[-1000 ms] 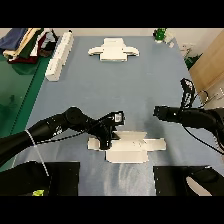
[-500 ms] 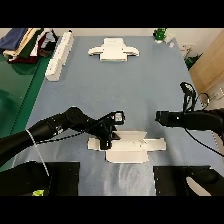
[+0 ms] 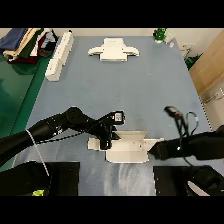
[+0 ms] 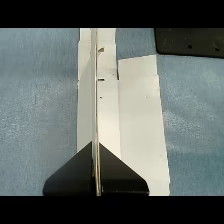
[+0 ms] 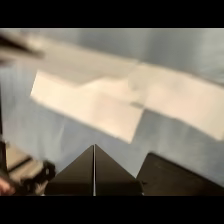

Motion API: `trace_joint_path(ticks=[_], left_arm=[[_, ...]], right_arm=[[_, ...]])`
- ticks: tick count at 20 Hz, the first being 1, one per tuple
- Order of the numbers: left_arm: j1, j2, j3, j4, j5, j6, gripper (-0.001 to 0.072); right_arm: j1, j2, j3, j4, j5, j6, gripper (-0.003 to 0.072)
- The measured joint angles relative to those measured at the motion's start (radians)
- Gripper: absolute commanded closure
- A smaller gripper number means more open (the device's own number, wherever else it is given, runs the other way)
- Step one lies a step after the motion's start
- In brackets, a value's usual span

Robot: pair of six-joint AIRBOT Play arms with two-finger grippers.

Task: Fold the box.

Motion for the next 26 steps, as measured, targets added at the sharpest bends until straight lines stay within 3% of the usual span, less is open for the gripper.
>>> trace_joint_path(ticks=[2, 3, 4, 5, 10, 16, 21, 26], left_arm=[[0.000, 0.000, 0.000, 0.000, 0.000, 0.000, 0.0694], [0.000, 0.000, 0.000, 0.000, 0.000, 0.000, 0.0694], [0.000, 0.000, 0.000, 0.000, 0.000, 0.000, 0.0694], [0.000, 0.000, 0.000, 0.000, 0.000, 0.000, 0.0694], [0.000, 0.000, 0.000, 0.000, 0.000, 0.000, 0.0694], [0.000, 0.000, 0.000, 0.000, 0.000, 0.000, 0.0694], [0.000, 0.000, 0.000, 0.000, 0.000, 0.000, 0.0694], [0.000, 0.000, 0.000, 0.000, 0.000, 0.000, 0.0694]], right_arm=[[0.172, -0.016, -0.023, -0.007, 0.019, -0.050, 0.0682], [0.267, -0.029, -0.031, -0.044, 0.045, -0.067, 0.0486], [0.352, -0.046, -0.036, -0.094, 0.073, -0.085, 0.0094], [0.440, -0.069, -0.040, -0.162, 0.109, -0.104, -0.0026], [0.694, -0.268, -0.048, -0.449, 0.297, -0.144, -0.0026], [0.755, -0.453, -0.023, -0.666, 0.393, -0.043, -0.0016], [0.764, -0.485, 0.031, -0.838, 0.304, 0.202, -0.0017], [0.765, -0.492, 0.100, -0.897, 0.176, 0.368, -0.0018]])
